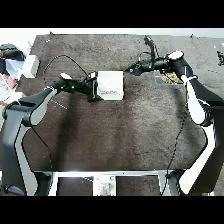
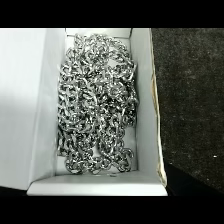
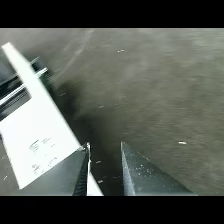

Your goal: Fold the box and place the chain.

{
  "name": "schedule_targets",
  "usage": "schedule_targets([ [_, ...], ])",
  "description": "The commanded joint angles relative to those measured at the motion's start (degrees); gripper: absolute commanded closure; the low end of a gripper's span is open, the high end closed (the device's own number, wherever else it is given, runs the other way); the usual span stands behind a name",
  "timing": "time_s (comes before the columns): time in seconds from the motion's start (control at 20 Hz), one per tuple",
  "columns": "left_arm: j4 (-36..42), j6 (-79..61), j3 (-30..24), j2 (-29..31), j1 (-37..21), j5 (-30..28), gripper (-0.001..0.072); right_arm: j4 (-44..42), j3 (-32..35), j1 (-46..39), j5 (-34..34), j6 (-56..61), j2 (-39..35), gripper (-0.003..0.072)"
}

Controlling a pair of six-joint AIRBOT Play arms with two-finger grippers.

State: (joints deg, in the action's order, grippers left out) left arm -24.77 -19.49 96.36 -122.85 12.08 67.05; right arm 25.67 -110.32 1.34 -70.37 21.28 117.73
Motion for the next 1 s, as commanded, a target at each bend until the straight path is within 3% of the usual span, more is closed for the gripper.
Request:
schedule_targets([
  [0.0,0.0,0.0,0.0,0.0,0.0,0.0,0.0306,-1.1,-0.9,0.4,-5.6,-5.4,0.9,0.0462],
  [0.1,0.0,0.0,0.0,0.0,0.0,0.0,0.0306,-1.0,-0.9,0.5,-7.9,-6.9,0.9,0.0383],
  [0.55,0.0,0.0,0.0,0.0,0.0,0.0,0.0306,0.0,-0.9,1.8,-15.4,-11.6,-0.5,0.0381],
  [0.65,0.0,0.0,0.0,0.0,0.0,0.0,0.0306,2.9,-0.9,3.3,-15.3,-12.9,-0.8,0.0214],
  [0.95,0.0,0.0,0.0,0.0,0.0,0.0,0.0306,6.6,-0.9,6.9,-11.9,-15.8,-0.9,0.0217],
])
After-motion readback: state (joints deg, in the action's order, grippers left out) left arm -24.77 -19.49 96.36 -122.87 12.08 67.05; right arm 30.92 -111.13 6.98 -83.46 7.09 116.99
